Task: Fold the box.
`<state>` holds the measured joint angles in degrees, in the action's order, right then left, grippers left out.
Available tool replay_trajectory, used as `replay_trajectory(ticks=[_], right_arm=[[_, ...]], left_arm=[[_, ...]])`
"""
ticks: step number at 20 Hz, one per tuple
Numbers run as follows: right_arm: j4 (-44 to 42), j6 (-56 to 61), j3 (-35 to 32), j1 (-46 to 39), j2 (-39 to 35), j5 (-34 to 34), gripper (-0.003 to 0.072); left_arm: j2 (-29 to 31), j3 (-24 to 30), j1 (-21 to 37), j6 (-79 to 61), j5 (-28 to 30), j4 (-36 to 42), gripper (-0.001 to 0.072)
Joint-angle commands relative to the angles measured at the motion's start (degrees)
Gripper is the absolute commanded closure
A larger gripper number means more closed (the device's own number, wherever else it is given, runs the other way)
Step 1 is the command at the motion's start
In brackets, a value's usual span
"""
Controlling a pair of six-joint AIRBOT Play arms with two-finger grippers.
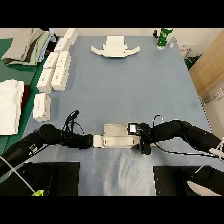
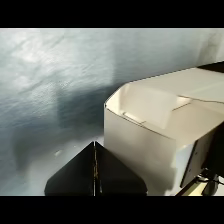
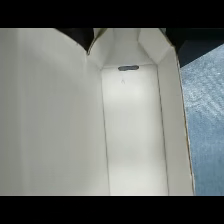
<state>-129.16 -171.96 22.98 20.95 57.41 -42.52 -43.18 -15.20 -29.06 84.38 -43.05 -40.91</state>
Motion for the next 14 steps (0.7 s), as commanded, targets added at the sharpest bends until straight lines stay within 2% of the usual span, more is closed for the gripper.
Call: replay_trajectory(ticks=[1, 6, 7, 8, 9, 14], right_arm=[[0.0, 0.0, 0.0, 0.0, 0.0, 0.0, 0.0237], [0.0, 0.0, 0.0, 0.0, 0.0, 0.0, 0.0237], [0.0, 0.0, 0.0, 0.0, 0.0, 0.0, 0.0237], [0.0, 0.0, 0.0, 0.0, 0.0, 0.0, 0.0237], [0.0, 0.0, 0.0, 0.0, 0.0, 0.0, 0.0237], [0.0, 0.0, 0.0, 0.0, 0.0, 0.0, 0.0237]], left_arm=[[0.0, -2.6, -1.0, -1.1, 0.6, -0.2, 0.0691], [0.0, -3.1, -1.0, -2.9, -2.0, 3.4, 0.0689], [0.0, -3.3, -1.0, -4.2, -2.9, 4.5, 0.0521], [0.0, -3.4, -1.0, -4.2, -3.2, 5.4, 0.0177], [0.0, -3.4, -1.0, -4.2, -3.2, 6.1, 0.0137], [-0.1, -3.3, -1.0, -4.0, 0.3, 7.1, 0.0136]])
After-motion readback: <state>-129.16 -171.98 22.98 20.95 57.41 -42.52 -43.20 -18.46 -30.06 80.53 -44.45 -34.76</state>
